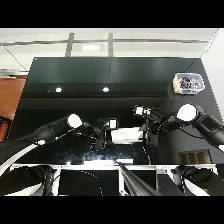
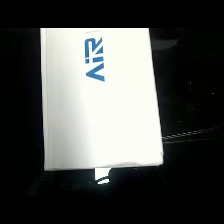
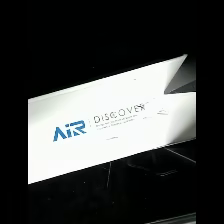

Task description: Fold the box and place the chain.

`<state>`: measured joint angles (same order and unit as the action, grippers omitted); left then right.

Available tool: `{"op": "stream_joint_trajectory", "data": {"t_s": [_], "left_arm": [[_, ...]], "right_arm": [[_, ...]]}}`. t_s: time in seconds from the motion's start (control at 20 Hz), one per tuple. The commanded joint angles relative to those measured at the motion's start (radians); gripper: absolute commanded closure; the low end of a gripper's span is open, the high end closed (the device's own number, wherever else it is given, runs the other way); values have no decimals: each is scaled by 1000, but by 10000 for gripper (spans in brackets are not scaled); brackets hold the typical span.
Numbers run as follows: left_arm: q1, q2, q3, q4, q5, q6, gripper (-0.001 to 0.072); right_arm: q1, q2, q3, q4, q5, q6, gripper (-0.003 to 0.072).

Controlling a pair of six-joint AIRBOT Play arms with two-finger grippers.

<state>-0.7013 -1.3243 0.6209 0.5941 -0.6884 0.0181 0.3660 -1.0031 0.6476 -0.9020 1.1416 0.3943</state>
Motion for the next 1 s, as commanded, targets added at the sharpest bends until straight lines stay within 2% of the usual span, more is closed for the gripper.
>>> {"op": "stream_joint_trajectory", "data": {"t_s": [0.0,0.1,0.2,0.3,0.4,0.5,0.55,0.65,0.95], "left_arm": [[0,0,0,0,-1,0,365],[0,0,0,0,-1,0,365],[0,0,0,0,-1,0,365],[-2,0,0,0,-1,0,365],[-3,0,0,0,0,0,365],[-3,-1,0,0,-1,0,365],[-3,-1,0,0,-1,0,365],[-3,-1,0,0,-1,0,365],[-3,-1,0,0,-1,0,365]], "right_arm": [[-18,45,0,14,21,36,293],[-41,85,0,14,29,104,294],[-86,114,0,14,53,292,296],[-123,115,-8,17,95,537,670],[-127,114,-54,125,66,700,684],[-127,103,-121,371,22,703,684],[-127,98,-141,432,-9,698,684],[-127,88,-152,434,-64,698,683],[-122,-4,-156,434,-72,720,682]]}}
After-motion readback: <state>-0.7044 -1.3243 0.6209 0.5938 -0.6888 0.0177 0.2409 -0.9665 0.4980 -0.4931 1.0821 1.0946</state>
